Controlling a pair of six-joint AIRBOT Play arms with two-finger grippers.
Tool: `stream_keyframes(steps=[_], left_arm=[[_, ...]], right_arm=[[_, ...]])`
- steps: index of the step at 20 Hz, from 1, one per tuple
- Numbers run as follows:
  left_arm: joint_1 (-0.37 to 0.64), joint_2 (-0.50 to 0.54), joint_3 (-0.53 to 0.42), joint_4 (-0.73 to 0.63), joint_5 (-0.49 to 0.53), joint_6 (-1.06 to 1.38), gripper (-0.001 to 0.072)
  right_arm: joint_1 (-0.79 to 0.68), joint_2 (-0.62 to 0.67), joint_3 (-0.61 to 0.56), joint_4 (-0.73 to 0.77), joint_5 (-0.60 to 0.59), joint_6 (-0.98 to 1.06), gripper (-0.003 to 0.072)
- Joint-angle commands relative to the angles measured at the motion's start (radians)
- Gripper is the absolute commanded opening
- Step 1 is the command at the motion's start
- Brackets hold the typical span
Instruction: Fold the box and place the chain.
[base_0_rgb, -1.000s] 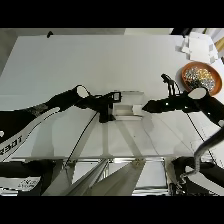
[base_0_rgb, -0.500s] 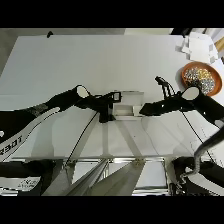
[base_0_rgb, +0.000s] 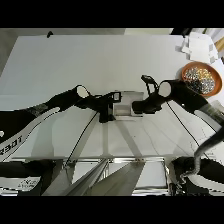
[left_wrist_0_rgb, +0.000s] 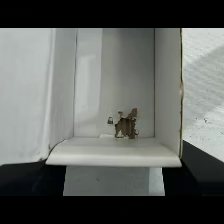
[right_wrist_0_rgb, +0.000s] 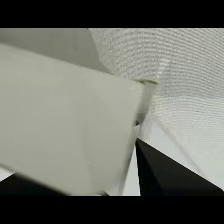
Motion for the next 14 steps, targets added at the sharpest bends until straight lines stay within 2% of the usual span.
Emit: stream_keyframes(steps=[1,6,10,11,12,13,14], left_arm=[[0.001,-0.001,0.000,0.000,0.000,0.000,0.0017],[0.001,-0.001,0.000,0.000,0.000,0.000,0.0017],[0.001,-0.001,0.000,0.000,0.000,0.000,0.0017],[0.001,-0.001,0.000,0.000,0.000,0.000,0.0017],[0.001,-0.001,0.000,0.000,0.000,0.000,0.0017],[0.001,0.000,0.000,0.000,0.000,0.000,0.0017],[0.001,-0.001,0.000,0.000,0.000,0.000,0.0017]], right_arm=[[0.078,-0.067,0.079,-0.159,0.055,0.231,0.0426],[0.116,-0.108,0.091,-0.282,0.136,0.388,0.0426],[0.127,-0.117,0.091,-0.313,0.123,0.448,0.0415],[0.127,-0.118,0.091,-0.313,0.114,0.454,0.0396],[0.127,-0.122,0.091,-0.313,0.108,0.454,0.0334],[0.127,-0.127,0.091,-0.313,0.107,0.454,0.0305],[0.127,-0.133,0.091,-0.312,0.107,0.454,0.0301]])
